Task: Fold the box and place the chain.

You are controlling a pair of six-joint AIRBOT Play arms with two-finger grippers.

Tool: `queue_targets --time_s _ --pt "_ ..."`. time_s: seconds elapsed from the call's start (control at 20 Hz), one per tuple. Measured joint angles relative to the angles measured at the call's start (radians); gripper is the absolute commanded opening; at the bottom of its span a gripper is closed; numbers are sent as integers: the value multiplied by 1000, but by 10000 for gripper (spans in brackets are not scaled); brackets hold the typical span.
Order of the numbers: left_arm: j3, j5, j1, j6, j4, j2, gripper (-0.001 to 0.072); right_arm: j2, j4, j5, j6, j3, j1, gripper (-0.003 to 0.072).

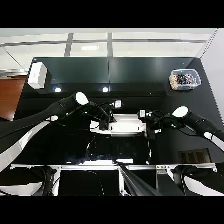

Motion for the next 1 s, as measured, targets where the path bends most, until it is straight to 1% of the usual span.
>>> queue_targets --time_s 0.05,0.1,0.15,0.4,0.45,0.5,0.55,0.65,0.7,0.75,0.8,0.85,0.9,0.95,1.0 --pt "0 0 0 0 0 0 26 0 0 0 0 0 0 702" --pt "0 0 0 0 0 0 26 0 0 0 1 0 3 559" --pt "0 0 0 1 0 0 27 0 -2 -4 2 0 6 474" --pt "0 -2 0 2 2 0 28 0 -25 -3 7 -1 22 473" --pt "0 -2 0 2 2 0 64 0 -27 -3 7 -1 23 473" --pt "0 -2 0 -1 2 1 179 0 -29 -3 7 -1 24 473" --pt "0 -2 0 -10 3 3 261 0 -29 -1 6 -1 25 473" --pt "0 -2 2 -51 9 22 462 0 -32 1 5 -1 26 472" --pt "0 -3 6 -87 20 39 574 0 -32 1 5 -1 26 472" --pt "0 -6 14 -132 40 63 660 0 -32 1 6 -1 26 472" --pt "0 -11 24 -183 68 90 705 0 -33 1 6 -1 26 471" --pt "0 -16 38 -245 106 121 705 0 -33 1 7 -1 26 470" --pt "0 -35 56 -312 145 157 705 0 -33 1 7 -1 26 428" --pt "0 -55 75 -377 182 187 705 0 -33 1 7 -1 26 237" --pt "0 -82 97 -444 218 214 704 0 -33 1 7 -1 26 191"
